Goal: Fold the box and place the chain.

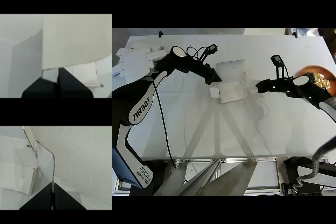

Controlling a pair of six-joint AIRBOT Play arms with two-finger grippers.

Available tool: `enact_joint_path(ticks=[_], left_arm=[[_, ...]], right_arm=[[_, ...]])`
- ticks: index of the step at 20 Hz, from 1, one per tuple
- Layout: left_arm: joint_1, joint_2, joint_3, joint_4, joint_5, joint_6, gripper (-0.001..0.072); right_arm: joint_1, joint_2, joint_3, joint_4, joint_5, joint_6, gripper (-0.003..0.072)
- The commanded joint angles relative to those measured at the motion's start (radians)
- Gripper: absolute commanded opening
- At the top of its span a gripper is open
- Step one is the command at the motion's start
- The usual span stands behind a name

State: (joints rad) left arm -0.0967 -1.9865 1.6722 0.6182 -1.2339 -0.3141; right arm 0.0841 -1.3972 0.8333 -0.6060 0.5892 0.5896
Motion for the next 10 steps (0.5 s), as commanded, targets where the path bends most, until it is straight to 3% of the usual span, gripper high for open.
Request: enact_joint_path(ticks=[1,10], left_arm=[[-0.001,0.001,0.000,-0.022,0.006,0.000,0.0010],[-0.001,0.001,0.000,-0.046,0.006,0.000,0.0010]], right_arm=[[0.001,0.000,0.000,0.000,0.000,0.000,0.0009],[0.002,0.000,0.000,0.001,-0.002,0.004,0.0009]])
